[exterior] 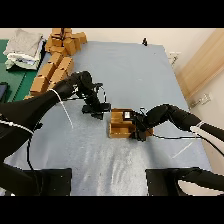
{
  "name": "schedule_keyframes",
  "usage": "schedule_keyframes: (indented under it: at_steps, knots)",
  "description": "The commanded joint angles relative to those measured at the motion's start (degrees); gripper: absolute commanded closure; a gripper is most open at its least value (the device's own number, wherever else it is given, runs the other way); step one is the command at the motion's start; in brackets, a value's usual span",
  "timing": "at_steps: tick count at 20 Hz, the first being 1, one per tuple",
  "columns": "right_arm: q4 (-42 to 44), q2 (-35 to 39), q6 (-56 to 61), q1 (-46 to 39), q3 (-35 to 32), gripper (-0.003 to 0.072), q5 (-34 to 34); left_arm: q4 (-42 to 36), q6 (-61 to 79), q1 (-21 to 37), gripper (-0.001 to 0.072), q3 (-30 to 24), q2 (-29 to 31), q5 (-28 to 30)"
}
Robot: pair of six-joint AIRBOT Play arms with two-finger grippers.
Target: Fold the box.
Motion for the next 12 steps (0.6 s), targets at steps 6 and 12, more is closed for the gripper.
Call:
schedule_keyframes:
  at_steps: [6,12]
  knots:
    - [0.0,0.0,0.0,0.0,0.0,0.0184,0.0,5.6,32.5,6.7,0.0701,-11.6,13.0,7.8]
    - [0.0,0.0,0.0,0.0,0.0,0.0184,0.0,-18.1,72.9,14.1,0.0698,-26.8,17.9,9.4]
